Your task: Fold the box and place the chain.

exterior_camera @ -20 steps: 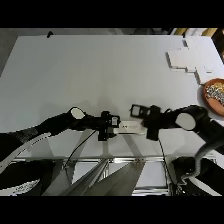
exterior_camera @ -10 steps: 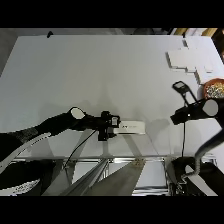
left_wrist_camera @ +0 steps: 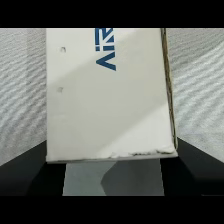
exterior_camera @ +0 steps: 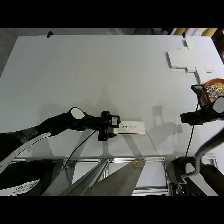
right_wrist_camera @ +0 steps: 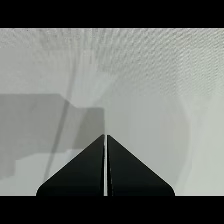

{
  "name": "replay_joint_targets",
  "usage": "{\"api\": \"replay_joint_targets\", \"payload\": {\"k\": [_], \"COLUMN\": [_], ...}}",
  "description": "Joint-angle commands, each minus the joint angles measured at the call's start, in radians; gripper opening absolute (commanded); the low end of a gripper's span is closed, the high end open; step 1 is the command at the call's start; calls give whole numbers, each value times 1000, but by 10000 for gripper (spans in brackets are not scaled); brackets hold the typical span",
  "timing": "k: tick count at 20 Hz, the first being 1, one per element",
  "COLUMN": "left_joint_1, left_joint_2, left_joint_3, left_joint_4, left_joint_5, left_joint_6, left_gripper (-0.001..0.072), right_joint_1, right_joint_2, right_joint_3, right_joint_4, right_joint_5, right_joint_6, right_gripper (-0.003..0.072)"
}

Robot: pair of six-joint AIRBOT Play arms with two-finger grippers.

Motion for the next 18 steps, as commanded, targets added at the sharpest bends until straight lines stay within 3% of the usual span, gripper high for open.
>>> {"api": "replay_joint_targets", "payload": {"k": [1,14,18], "left_joint_1": [1,2,19], "left_joint_2": [1,3,116], "left_joint_3": [0,1,0], "left_joint_4": [0,-76,-2], "left_joint_5": [0,3,19], "left_joint_6": [0,-3,-132], "left_gripper": [389,379,388], "right_joint_1": [-7,-7,-7], "right_joint_2": [-1,-1,-1], "right_joint_3": [0,0,0], "right_joint_4": [-5,-4,-5], "right_joint_5": [6,6,6], "right_joint_6": [10,9,9], "right_gripper": [18,18,18]}}
